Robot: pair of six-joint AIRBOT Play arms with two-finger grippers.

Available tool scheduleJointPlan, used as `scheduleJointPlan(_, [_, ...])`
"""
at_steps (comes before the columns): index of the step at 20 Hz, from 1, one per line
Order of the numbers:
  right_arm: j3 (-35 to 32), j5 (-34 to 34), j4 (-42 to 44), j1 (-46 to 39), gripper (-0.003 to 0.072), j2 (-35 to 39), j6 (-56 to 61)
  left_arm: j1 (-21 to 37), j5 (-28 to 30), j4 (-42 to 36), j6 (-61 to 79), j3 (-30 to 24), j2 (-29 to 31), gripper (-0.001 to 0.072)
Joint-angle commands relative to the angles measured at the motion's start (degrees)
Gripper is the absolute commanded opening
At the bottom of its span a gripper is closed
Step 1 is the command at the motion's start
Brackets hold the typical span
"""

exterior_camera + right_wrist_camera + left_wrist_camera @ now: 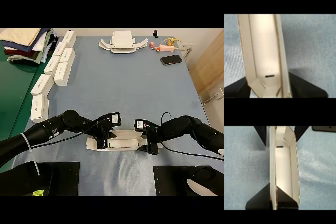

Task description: Fold the box.

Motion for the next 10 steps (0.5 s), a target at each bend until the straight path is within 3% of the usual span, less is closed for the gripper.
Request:
scheduleJointPlan(1, [0.04, -0.02, 0.02, -0.04, 0.0717, 0.07, 0.02, -0.04, -0.09, -0.07, -0.02, 0.00, -0.02, 0.0013])
scheduleJointPlan(10, [-3.04, 4.11, 0.39, 4.79, 0.0708, 0.28, 0.04, -0.04, -0.15, -0.07, -0.02, 0.00, -0.02, 0.0013])
